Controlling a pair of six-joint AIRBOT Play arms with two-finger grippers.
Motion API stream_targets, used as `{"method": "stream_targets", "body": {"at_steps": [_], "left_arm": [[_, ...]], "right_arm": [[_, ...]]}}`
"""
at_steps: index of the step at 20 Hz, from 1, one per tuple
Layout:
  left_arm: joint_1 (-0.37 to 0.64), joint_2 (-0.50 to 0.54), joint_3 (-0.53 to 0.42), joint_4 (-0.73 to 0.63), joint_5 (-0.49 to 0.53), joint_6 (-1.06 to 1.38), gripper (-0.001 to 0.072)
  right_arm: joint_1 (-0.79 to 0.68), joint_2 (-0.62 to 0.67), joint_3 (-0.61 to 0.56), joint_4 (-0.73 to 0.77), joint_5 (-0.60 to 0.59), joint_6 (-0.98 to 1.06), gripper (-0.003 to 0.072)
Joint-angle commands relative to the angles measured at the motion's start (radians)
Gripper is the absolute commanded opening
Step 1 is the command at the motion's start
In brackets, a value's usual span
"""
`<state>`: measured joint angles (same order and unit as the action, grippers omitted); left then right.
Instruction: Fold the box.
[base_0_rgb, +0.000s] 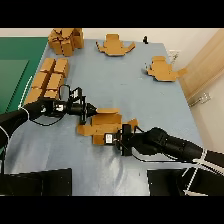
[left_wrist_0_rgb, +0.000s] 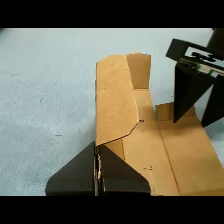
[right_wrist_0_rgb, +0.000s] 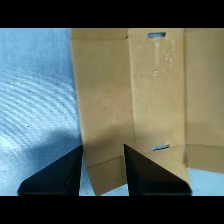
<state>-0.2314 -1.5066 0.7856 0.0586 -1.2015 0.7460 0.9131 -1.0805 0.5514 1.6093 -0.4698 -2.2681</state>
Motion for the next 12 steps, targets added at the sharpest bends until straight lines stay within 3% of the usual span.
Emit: {"method": "stream_targets", "body": {"at_steps": [1, 3, 7, 9, 12], "left_arm": [[0.002, 0.003, 0.0, 0.049, -0.049, -0.005, 0.0018], [0.002, 0.011, 0.0, 0.091, -0.076, -0.013, 0.0018], [0.002, 0.015, 0.0, 0.1, -0.084, -0.055, 0.0018], [0.002, 0.015, 0.0, 0.1, -0.084, -0.055, 0.0019], [0.002, 0.015, 0.0, 0.101, -0.084, -0.058, 0.0019]], "right_arm": [[-0.016, 0.003, 0.033, -0.163, 0.032, 0.186, 0.0421], [-0.042, 0.014, 0.04, -0.185, 0.032, 0.222, 0.0523], [-0.063, 0.016, 0.042, -0.22, 0.035, 0.222, 0.0546], [-0.063, 0.016, 0.042, -0.231, 0.037, 0.224, 0.0604], [-0.071, 0.016, 0.042, -0.253, 0.052, 0.227, 0.0606]]}}
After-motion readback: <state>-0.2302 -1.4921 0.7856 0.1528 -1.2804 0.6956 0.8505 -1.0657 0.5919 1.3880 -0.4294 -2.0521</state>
